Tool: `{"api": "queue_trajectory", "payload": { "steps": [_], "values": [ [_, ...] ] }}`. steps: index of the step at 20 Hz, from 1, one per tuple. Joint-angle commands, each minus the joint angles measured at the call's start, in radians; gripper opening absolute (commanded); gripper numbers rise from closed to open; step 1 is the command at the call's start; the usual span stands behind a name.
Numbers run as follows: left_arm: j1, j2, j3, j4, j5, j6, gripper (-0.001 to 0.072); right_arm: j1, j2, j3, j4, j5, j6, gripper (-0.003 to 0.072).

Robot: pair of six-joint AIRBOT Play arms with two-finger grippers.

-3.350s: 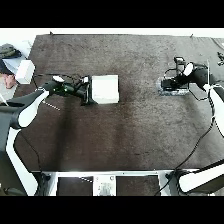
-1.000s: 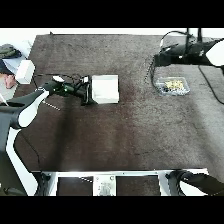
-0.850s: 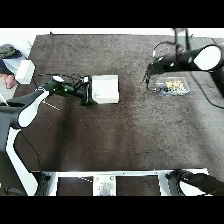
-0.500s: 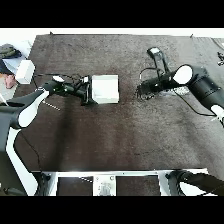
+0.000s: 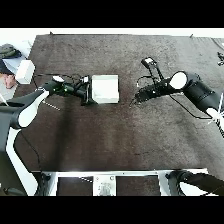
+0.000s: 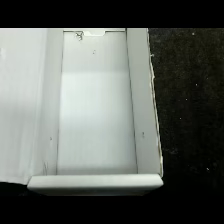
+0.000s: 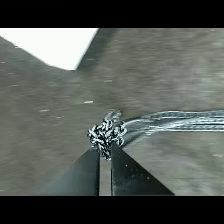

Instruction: Fold the box and place the chain.

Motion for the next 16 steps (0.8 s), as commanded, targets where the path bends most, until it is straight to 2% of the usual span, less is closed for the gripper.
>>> {"api": "queue_trajectory", "payload": {
  "steps": [1,3,4,5,7,12,16],
  "values": [
    [0.000,0.000,0.001,0.000,0.000,0.000,0.0204,-0.003,-0.001,-0.002,-0.226,-0.059,0.127,0.0067],
    [0.000,0.001,0.001,0.000,0.000,0.000,0.0204,-0.027,-0.002,-0.002,-0.263,-0.061,0.166,0.0070],
    [0.000,0.000,0.001,0.000,0.000,0.000,0.0204,-0.047,-0.002,-0.002,-0.258,-0.060,0.166,0.0207],
    [0.000,0.001,0.001,0.000,0.000,0.000,0.0204,-0.064,-0.002,-0.003,-0.246,-0.058,0.165,0.0232],
    [0.000,0.001,0.001,0.001,0.000,0.000,0.0204,-0.074,-0.002,-0.003,-0.234,-0.037,0.157,0.0232],
    [0.000,0.001,0.001,0.000,0.000,0.000,0.0204,-0.072,-0.014,-0.003,-0.085,0.013,0.035,0.0231],
    [0.000,0.001,0.001,0.000,0.000,0.000,0.0204,-0.072,-0.131,-0.002,-0.045,0.038,-0.051,0.0233]
  ]
}}
